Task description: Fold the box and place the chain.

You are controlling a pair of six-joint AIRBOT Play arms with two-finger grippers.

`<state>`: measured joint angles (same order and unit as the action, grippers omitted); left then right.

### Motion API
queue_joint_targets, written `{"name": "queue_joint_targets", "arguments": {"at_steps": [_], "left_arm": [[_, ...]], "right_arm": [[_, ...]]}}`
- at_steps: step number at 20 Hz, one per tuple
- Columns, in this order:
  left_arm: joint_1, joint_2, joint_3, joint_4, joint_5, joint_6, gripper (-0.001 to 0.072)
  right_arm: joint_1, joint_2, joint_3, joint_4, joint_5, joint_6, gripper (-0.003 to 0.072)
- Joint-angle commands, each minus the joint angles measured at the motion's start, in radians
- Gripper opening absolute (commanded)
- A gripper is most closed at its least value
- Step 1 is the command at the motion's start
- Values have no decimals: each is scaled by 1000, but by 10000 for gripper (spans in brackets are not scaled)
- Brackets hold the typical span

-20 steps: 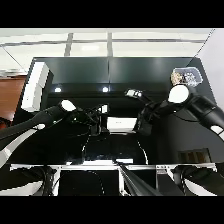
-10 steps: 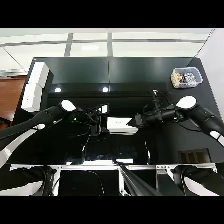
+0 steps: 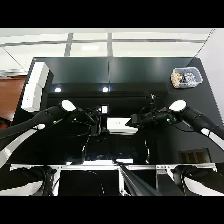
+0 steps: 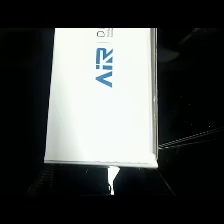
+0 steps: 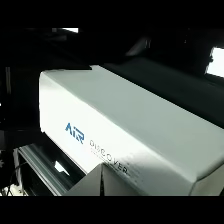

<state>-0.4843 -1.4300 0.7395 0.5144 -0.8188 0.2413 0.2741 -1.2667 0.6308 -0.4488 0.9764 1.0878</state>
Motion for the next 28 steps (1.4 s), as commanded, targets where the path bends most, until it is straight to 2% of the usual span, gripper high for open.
{"name": "queue_joint_targets", "arguments": {"at_steps": [1, 5, 9, 10, 11, 12, 14, 16, 17, 19, 22, 25, 28], "left_arm": [[1, 1, 1, -6, -1, -2, 370], [1, 1, 1, -63, -2, -3, 370], [3, 7, 2, -62, -1, -10, 375], [3, 13, 4, -62, -1, -10, 437], [3, 22, 6, -58, -1, -10, 614], [4, 33, 10, -50, 0, -26, 720], [8, 61, 29, 29, -39, -111, 720], [7, 100, 53, 132, -102, -217, 720], [7, 124, 67, 153, -127, -258, 720], [-10, 140, 117, 108, -122, -350, 715], [-86, 77, 263, 106, -102, -457, 715], [-163, -37, 384, 122, -72, -460, 715], [-180, -118, 414, 174, -79, -534, 715]], "right_arm": [[3, -8, -3, -40, -31, 22, 15], [-19, 81, 56, -46, 32, -14, 14], [-165, 269, 189, -272, 207, 47, 14], [-219, 323, 191, -298, 244, 80, 14], [-271, 368, 191, -324, 294, 83, 14], [-325, 410, 191, -369, 352, 84, 14], [-418, 472, 190, -462, 432, 87, 14], [-490, 505, 187, -496, 450, 87, 14], [-512, 508, 186, -493, 447, 87, 14], [-516, 508, 180, -489, 404, 87, 14], [-514, 508, 153, -452, 311, 86, 14], [-514, 508, 147, -449, 299, 82, 14], [-514, 508, 147, -450, 302, 82, 14]]}}
